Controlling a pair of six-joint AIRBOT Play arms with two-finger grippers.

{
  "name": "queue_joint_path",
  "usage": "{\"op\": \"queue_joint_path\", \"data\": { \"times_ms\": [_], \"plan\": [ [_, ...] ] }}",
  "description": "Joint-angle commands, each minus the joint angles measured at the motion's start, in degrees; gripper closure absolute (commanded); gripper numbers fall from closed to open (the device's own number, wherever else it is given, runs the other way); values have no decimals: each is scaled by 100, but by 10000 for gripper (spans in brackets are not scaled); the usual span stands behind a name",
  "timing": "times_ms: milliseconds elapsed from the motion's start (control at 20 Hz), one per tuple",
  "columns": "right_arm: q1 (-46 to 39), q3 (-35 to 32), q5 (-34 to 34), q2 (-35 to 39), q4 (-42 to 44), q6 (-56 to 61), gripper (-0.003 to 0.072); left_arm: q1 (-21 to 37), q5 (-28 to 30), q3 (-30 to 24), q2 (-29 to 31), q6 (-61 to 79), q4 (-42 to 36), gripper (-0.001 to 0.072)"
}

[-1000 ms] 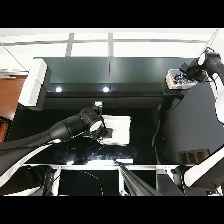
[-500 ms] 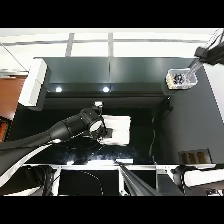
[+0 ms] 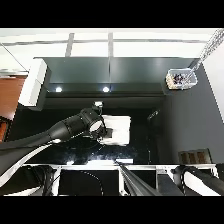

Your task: Fold the box and place the chain.

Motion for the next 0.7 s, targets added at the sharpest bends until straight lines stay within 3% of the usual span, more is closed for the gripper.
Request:
{"op": "queue_joint_path", "data": {
  "times_ms": [0,200,350,650],
  "plan": [
    [229,-35,420,638,597,-184,679,4,2,4,2,2,2,686],
    [1137,-328,1775,1058,577,-273,678,4,9,4,0,2,4,685],
    [1919,-931,2365,1209,601,-293,678,4,7,4,0,2,4,685],
    [3261,-1878,2299,1207,1082,-289,678,2,7,4,0,2,2,686]
  ]
}}
